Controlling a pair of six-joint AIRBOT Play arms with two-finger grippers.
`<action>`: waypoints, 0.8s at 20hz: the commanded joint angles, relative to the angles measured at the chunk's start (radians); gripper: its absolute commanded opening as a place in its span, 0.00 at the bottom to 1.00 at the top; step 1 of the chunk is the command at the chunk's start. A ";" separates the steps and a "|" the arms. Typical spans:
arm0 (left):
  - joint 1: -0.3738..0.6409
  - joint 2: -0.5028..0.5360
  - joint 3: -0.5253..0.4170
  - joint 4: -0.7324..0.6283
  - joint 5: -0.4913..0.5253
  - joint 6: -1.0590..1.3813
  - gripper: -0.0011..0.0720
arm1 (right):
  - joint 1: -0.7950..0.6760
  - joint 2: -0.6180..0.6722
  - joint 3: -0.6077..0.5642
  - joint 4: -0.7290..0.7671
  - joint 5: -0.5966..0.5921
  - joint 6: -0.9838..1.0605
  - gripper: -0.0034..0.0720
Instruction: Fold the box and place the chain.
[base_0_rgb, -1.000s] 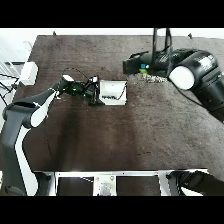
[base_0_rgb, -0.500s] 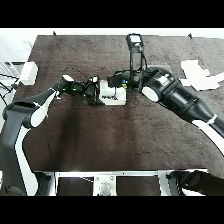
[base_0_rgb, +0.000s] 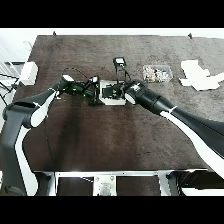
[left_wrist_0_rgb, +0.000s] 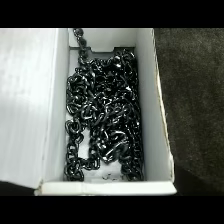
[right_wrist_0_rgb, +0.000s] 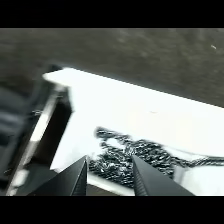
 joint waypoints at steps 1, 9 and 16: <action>0.000 0.000 0.000 0.000 0.000 0.000 0.66 | -0.042 0.017 0.000 -0.010 0.035 -0.058 0.51; 0.000 0.000 0.000 0.000 0.002 0.000 0.66 | -0.397 -0.009 -0.048 -0.008 -0.003 -0.048 0.76; 0.000 0.000 0.000 0.000 0.002 0.000 0.66 | -0.537 -0.207 0.018 0.325 -0.269 -0.224 0.76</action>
